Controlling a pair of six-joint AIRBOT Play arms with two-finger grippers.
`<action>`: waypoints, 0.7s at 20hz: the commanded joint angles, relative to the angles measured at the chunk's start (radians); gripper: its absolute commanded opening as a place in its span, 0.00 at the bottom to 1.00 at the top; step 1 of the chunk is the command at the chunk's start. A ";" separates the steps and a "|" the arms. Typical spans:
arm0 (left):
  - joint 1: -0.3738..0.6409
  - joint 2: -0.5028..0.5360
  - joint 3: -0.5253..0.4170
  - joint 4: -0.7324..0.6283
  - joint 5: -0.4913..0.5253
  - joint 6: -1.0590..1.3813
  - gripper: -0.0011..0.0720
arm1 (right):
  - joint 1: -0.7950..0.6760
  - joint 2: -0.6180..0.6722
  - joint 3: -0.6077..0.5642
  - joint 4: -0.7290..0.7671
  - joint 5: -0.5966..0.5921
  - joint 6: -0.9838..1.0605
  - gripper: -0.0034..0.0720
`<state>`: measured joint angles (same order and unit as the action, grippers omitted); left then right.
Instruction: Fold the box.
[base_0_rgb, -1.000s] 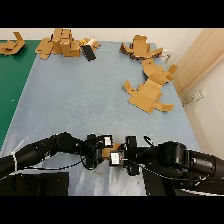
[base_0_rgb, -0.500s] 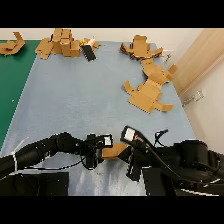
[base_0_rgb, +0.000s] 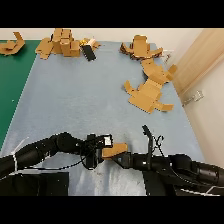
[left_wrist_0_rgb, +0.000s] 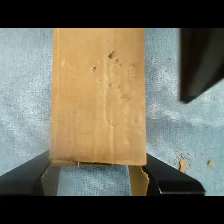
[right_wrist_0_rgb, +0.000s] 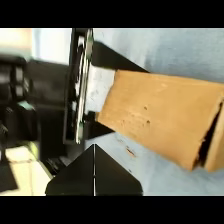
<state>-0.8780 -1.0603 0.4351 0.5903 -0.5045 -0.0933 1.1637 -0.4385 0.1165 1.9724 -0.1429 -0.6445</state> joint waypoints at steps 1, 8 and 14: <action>0.000 0.000 0.000 0.000 0.000 0.000 0.66 | 0.018 -0.062 -0.075 0.058 0.281 0.106 0.05; 0.000 0.000 0.000 0.000 0.000 0.000 0.66 | 0.028 -0.136 -0.074 0.055 0.312 0.106 0.05; 0.000 0.000 0.000 0.000 0.000 0.000 0.66 | 0.029 -0.188 -0.074 0.009 0.285 0.105 0.04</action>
<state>-0.8780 -1.0603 0.4351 0.5903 -0.5045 -0.0933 1.1912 -0.6014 0.0429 2.0079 0.1452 -0.5407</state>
